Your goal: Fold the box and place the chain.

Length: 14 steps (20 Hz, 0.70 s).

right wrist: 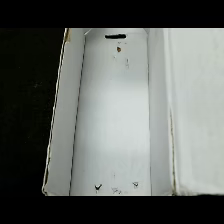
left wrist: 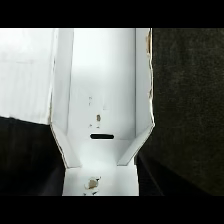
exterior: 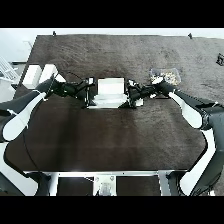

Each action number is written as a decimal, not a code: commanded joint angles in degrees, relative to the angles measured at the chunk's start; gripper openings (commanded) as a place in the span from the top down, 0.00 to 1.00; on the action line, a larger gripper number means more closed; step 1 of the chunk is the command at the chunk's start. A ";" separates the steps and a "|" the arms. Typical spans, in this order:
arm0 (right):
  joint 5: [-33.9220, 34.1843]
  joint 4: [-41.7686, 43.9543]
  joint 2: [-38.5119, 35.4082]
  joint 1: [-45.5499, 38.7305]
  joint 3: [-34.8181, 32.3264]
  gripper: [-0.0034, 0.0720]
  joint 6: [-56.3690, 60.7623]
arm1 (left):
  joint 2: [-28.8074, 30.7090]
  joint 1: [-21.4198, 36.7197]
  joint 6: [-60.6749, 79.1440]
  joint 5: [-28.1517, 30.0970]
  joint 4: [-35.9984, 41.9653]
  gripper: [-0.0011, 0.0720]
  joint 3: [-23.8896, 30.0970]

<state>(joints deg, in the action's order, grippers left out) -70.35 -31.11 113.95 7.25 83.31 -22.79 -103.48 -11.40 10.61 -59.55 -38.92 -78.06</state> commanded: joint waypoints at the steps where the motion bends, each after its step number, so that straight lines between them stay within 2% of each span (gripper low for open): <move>1: 0.00 0.02 0.00 0.04 0.00 0.17 0.02 | -0.02 -0.02 0.37 0.13 0.04 0.33 0.02; 2: 0.00 0.02 0.00 0.04 0.00 0.17 0.02 | -0.02 -0.20 0.39 0.17 0.07 0.33 0.02; 3: 0.00 0.02 0.00 0.04 0.00 0.17 0.02 | -0.02 -0.33 0.46 0.28 -0.02 0.45 0.02; 4: 0.00 0.02 0.00 0.04 0.00 0.17 0.02 | -0.02 -0.68 1.38 0.31 0.11 0.49 0.02; 14: 0.00 0.02 0.00 0.04 0.00 0.17 0.02 | -0.85 -2.05 1.95 1.99 2.01 0.52 0.02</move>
<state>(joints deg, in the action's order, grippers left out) -70.35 -31.14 113.95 7.25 83.31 -22.79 -103.88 -13.34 12.43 -57.65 -38.22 -78.06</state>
